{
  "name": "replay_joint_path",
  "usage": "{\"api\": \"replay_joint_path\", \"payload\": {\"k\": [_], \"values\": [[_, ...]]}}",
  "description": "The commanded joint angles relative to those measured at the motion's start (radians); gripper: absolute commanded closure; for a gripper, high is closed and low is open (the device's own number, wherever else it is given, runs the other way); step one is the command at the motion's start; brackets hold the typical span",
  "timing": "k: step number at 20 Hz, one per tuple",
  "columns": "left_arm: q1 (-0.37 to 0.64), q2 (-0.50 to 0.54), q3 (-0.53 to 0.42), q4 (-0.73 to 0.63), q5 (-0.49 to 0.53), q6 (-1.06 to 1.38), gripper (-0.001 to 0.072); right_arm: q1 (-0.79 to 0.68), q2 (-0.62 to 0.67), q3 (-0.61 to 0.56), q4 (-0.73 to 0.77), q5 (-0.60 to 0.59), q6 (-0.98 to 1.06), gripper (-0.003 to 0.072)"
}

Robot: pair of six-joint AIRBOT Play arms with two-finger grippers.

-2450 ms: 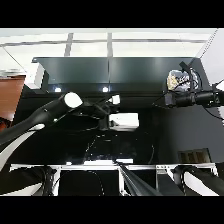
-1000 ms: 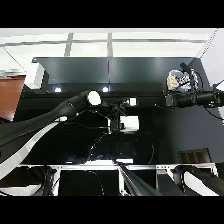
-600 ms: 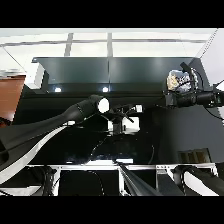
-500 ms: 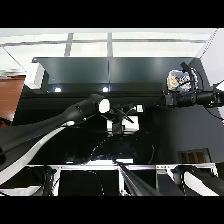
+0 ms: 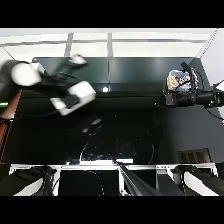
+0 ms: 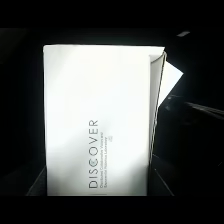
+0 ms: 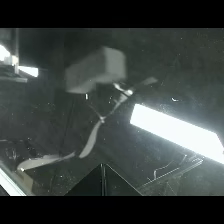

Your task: Fold the box and place the chain.

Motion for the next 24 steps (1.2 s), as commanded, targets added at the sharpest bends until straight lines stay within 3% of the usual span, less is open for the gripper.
{"api": "replay_joint_path", "payload": {"k": [1, 4, 8, 11, 17, 24], "values": [[0.304, 0.2, -0.109, 0.039, -0.062, -0.066, 0.0358, 0.0, 0.0, 0.001, 0.0, -0.001, 0.006, 0.067], [0.558, 0.285, -0.268, -0.015, 0.032, -0.066, 0.0358, 0.0, 0.0, 0.001, 0.0, -0.007, 0.006, 0.067], [0.753, 0.24, -0.387, -0.095, 0.044, -0.061, 0.0358, 0.0, 0.0, 0.001, 0.0, -0.021, 0.006, 0.067], [0.811, 0.18, -0.406, -0.095, 0.064, -0.043, 0.0358, 0.0, 0.0, 0.001, 0.001, -0.024, 0.006, 0.067], [0.869, 0.018, -0.406, -0.204, 0.209, 0.045, 0.0358, 0.005, 0.0, 0.001, 0.001, -0.024, 0.027, 0.067], [0.873, -0.067, -0.352, -0.101, 0.407, 0.105, 0.0358, 0.022, 0.0, 0.001, 0.001, -0.034, 0.047, 0.0671]]}}
